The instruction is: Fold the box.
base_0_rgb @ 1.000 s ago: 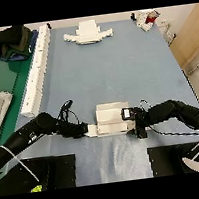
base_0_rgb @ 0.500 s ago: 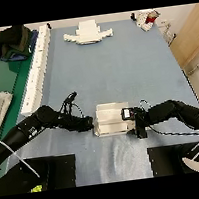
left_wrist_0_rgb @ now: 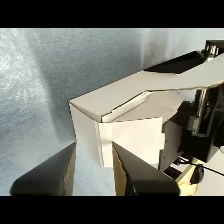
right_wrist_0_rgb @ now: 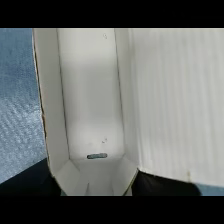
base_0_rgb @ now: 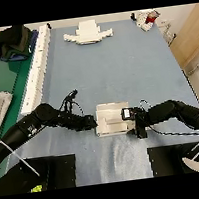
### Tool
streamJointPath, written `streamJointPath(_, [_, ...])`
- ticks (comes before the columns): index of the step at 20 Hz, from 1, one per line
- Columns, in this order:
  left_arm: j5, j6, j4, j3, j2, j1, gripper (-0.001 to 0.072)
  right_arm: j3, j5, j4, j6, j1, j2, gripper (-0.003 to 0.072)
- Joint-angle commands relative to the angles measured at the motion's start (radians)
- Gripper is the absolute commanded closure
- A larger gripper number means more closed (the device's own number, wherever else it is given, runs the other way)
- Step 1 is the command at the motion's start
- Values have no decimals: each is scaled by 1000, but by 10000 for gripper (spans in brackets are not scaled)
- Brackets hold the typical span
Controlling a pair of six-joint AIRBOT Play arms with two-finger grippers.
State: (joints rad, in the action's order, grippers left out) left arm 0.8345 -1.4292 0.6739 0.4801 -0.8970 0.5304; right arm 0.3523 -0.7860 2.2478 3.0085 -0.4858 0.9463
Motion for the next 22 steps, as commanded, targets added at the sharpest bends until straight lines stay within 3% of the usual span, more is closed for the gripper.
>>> streamJointPath(1, [-10,0,-23,1,-4,3,341,0,0,0,0,0,0,208])
streamJointPath(3, [-17,-42,-6,17,-4,44,341,0,0,0,0,0,0,208])
streamJointPath(7, [-48,-406,285,103,-30,183,341,0,0,0,0,0,0,208])
streamJointPath(10, [-36,-571,384,172,-90,280,341,0,0,0,0,0,0,208])
streamJointPath(13, [22,-739,463,223,-161,361,342,0,0,0,0,0,0,208])
streamJointPath(18, [172,-1075,762,350,-258,487,341,0,0,0,0,0,0,208])
streamJointPath(22, [232,-1172,843,435,-333,540,342,0,0,0,0,0,0,208])
